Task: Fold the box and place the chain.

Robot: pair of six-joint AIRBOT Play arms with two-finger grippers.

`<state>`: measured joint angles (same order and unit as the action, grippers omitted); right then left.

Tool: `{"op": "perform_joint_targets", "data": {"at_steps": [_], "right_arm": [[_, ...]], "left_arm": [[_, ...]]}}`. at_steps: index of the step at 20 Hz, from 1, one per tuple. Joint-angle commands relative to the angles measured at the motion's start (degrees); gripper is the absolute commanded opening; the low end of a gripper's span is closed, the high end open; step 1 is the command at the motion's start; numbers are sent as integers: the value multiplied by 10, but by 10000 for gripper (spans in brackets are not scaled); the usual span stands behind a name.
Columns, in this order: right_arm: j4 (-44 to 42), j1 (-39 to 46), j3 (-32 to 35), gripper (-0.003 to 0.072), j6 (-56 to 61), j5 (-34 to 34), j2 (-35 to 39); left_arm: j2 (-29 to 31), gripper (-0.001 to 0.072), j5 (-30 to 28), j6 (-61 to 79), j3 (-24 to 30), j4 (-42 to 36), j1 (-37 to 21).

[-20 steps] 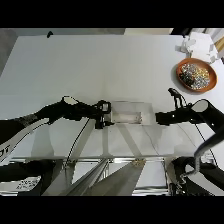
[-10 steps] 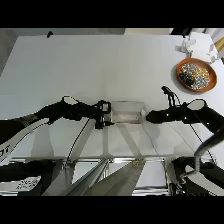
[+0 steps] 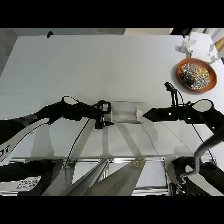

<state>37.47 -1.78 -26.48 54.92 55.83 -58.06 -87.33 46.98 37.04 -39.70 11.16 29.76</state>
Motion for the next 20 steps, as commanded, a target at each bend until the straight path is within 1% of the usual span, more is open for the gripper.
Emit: {"op": "perform_joint_targets", "data": {"at_steps": [1, 2, 3, 4, 7, 9, 11, 13, 17, 19, 20], "right_arm": [[4, -11, 0, 279, 23, -9, 8], [15, -26, 0, 302, 39, -23, 8], [34, -42, -1, 305, 60, -39, 8], [60, -59, -3, 345, 90, -54, 8], [131, -107, -31, 348, 188, -70, -1], [185, -144, -64, 348, 254, -70, -15], [268, -187, -102, 348, 348, -56, -39], [337, -223, -140, 349, 435, -26, -66], [429, -283, -197, 354, 557, 22, -116], [454, -306, -214, 409, 612, 38, -139], [464, -316, -218, 409, 628, 41, -148]], "left_arm": [[0, 209, 0, 0, 0, 0, 0], [0, 209, 0, 0, 0, 0, 0], [0, 209, 0, 0, 0, 0, 0], [0, 209, 0, 0, 0, 0, 0], [0, 209, 0, 0, 0, 0, 0], [0, 209, 0, 0, 0, 0, 0], [0, 209, 0, 0, 0, 0, 0], [0, 209, 0, 0, 0, 0, 0], [0, 209, 0, 0, 0, 0, 0], [0, 209, 0, 0, 0, 0, 0], [0, 209, 0, 0, 0, 0, 0]]}}
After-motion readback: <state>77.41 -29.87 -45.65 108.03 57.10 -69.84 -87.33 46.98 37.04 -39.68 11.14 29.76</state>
